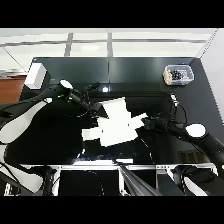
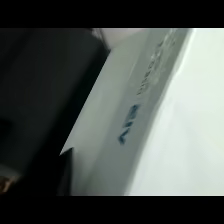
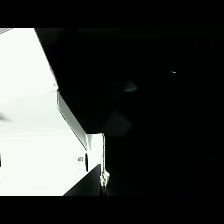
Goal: Fold the box and place the chain.
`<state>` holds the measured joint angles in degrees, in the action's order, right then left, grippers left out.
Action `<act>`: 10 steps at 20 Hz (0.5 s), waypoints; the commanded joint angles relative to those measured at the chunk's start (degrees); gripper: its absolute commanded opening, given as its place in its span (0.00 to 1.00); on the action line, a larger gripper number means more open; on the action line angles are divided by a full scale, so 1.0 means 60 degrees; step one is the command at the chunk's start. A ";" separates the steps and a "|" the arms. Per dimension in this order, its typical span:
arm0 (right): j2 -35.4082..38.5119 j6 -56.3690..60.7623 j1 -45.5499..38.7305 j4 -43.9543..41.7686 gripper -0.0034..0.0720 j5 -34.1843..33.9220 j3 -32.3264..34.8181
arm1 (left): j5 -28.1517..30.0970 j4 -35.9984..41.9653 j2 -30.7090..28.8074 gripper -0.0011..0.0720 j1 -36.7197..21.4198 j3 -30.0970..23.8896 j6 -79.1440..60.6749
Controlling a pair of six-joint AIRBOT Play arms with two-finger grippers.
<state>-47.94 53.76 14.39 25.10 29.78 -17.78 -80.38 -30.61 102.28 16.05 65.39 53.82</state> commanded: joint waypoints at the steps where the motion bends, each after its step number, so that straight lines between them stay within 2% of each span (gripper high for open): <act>1: 0.0007 0.0004 0.0004 -0.0007 0.06 0.0000 0.0004 | -0.0408 -0.0849 0.0095 0.47 0.0182 0.0087 -0.0313; 4: 0.0007 0.0004 0.0004 -0.0004 0.07 0.0000 0.0004 | -0.0379 -0.1373 0.0095 0.45 0.0310 0.0087 -0.0437; 5: 0.0007 0.0004 0.0004 -0.0004 0.06 0.0000 0.0004 | -0.0321 -0.1348 0.0095 0.38 0.0321 0.0087 -0.0484; 6: 0.0007 0.0004 0.0004 -0.0007 0.06 0.0000 0.0004 | -0.0291 -0.1359 0.0095 0.37 0.0350 0.0102 -0.0521; 7: 0.0007 0.0004 0.0004 -0.0004 0.07 0.0004 0.0004 | -0.0284 -0.1362 0.0095 0.19 0.0350 0.0138 -0.0667; 8: 0.0007 0.0004 0.0004 -0.0004 0.06 0.0029 0.0004 | -0.0284 -0.1330 0.0095 0.11 0.0350 0.0186 -0.0765; 10: 0.0007 0.0000 0.0004 -0.0004 0.06 0.0113 0.0004 | -0.0262 -0.1315 0.0095 0.11 0.0350 0.0295 -0.0765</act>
<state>-47.94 53.76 14.39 25.08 29.87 -17.78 -82.26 -37.93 102.83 18.04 66.50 50.13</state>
